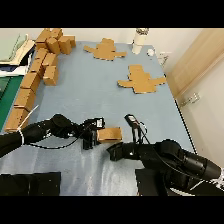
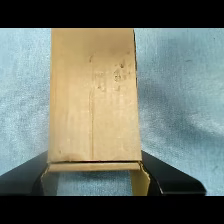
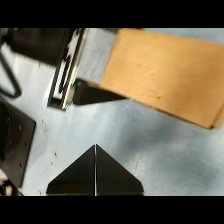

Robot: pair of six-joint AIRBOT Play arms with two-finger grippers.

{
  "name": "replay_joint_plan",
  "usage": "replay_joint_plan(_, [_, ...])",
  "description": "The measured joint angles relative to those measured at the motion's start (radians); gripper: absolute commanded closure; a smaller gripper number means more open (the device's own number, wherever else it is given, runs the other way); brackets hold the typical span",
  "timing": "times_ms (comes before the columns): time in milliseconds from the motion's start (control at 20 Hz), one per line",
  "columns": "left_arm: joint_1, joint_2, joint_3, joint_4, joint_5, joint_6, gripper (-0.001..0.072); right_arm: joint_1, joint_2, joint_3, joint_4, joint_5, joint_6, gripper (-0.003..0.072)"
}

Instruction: Fold the box.

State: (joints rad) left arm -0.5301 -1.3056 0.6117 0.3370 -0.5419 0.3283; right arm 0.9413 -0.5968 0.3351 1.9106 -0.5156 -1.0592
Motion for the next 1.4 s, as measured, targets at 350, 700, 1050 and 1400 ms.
replay_joint_plan(350, [0.000,0.000,0.000,0.000,0.000,0.000,0.0120,-0.213,0.005,-0.034,0.126,0.032,-0.075,0.0685])
replay_joint_plan(700, [0.000,0.000,0.000,0.000,0.000,0.000,0.0119,-0.263,-0.031,-0.037,0.192,-0.016,-0.177,0.0685])
replay_joint_plan(1050, [0.000,0.000,0.000,0.000,0.000,0.000,0.0119,-0.268,-0.043,-0.036,0.241,-0.001,-0.217,0.0685])
replay_joint_plan(1400, [0.000,0.000,0.000,0.000,0.000,0.000,0.0119,-0.268,-0.058,-0.036,0.254,0.029,-0.225,0.0685])
